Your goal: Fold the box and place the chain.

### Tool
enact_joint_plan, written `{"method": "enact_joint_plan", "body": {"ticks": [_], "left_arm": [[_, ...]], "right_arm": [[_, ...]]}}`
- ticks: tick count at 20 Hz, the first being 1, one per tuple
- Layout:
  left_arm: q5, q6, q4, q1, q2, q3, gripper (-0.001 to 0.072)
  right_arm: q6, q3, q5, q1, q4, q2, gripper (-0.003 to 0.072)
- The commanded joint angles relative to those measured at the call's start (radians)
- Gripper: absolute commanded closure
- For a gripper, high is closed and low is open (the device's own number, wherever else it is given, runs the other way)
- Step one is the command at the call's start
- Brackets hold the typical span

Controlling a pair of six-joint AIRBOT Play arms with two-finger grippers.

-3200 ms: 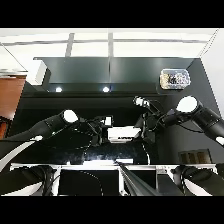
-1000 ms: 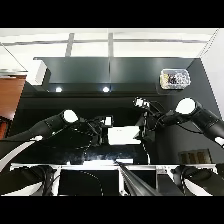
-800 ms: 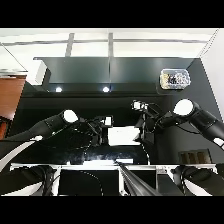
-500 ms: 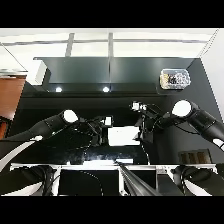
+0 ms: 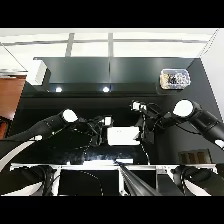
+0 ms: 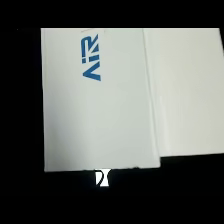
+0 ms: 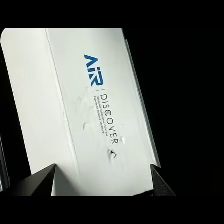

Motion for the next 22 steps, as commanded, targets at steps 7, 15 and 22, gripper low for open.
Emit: {"method": "enact_joint_plan", "body": {"ticks": [7,15,22], "left_arm": [[-0.001,0.000,0.000,0.000,0.000,0.001,0.0303],[-0.001,0.000,0.000,0.000,0.000,0.001,0.0303],[-0.001,0.000,0.000,0.000,0.000,0.001,0.0303]], "right_arm": [[0.078,0.001,0.017,0.000,-0.048,0.024,-0.0024],[0.142,0.001,0.009,0.000,-0.115,0.024,-0.0024],[0.221,0.001,0.056,0.000,-0.101,0.024,-0.0023]]}}
